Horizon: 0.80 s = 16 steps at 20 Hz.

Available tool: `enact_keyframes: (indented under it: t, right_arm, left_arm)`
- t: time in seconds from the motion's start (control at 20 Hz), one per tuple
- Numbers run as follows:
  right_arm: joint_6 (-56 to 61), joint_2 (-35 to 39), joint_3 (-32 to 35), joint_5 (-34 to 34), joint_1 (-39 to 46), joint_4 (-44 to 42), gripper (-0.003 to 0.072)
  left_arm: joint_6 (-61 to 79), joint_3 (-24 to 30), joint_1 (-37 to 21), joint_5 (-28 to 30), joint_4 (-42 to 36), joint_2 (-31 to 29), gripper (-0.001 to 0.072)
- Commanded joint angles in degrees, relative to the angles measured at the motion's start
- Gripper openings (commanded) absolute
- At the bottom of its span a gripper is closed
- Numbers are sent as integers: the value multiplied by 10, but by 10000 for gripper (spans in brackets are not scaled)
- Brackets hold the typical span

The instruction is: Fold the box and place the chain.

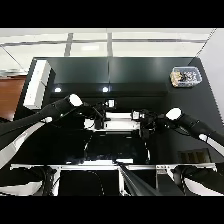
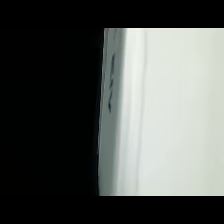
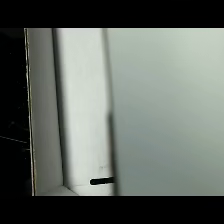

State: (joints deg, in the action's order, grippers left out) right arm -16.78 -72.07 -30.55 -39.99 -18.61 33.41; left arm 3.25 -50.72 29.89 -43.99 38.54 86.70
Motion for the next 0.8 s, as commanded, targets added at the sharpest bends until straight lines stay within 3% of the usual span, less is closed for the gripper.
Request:
enact_keyframes:
  t: [0.0,0.1,0.15,0.2,0.25,0.35,0.4,0.6,0.75]
  right_arm:
    - [1,0,0,2,-1,2,609]
    - [1,0,0,2,-1,2,600]
    - [1,0,0,2,-1,3,457]
    - [1,0,0,2,-1,3,428]
    - [1,0,0,2,-1,3,428]
    - [1,0,0,2,-1,3,420]
    - [1,0,0,2,-1,2,421]
    - [1,0,0,2,-1,3,420]
    - [1,0,0,2,-1,3,421]
  left_arm:
    - [0,0,0,1,0,0,30]
    - [0,0,0,0,0,0,30]
    - [0,0,0,3,0,0,32]
    - [0,-1,0,3,0,-1,34]
    - [0,-1,0,3,0,-5,93]
    - [-10,-1,0,3,0,-20,454]
    - [-29,-1,-3,-2,6,-31,501]
    - [-200,0,-15,-67,179,-94,520]
    - [-271,0,-38,-165,260,-151,519]
